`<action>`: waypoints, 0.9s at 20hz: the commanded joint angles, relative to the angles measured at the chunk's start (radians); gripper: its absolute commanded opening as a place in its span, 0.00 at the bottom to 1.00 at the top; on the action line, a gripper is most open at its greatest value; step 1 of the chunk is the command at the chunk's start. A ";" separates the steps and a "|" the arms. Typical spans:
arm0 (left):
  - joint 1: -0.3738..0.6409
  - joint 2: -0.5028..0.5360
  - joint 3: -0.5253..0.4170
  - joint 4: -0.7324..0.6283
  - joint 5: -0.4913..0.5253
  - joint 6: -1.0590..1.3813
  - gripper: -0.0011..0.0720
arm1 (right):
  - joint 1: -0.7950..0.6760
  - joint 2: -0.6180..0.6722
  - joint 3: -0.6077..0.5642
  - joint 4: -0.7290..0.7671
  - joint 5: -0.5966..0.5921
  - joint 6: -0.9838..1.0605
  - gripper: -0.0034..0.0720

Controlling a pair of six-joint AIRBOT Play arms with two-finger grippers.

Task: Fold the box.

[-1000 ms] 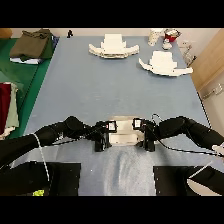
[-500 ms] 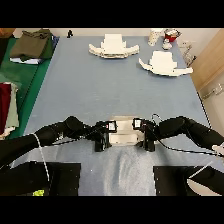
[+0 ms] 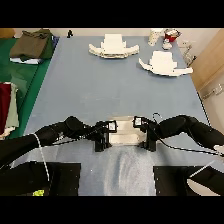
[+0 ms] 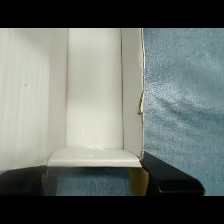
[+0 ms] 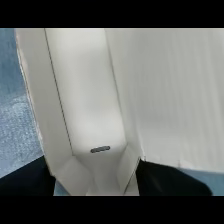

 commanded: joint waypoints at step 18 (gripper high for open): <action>0.001 0.000 0.000 0.002 -0.002 0.001 0.72 | 0.049 0.008 0.211 0.211 0.042 1.304 0.30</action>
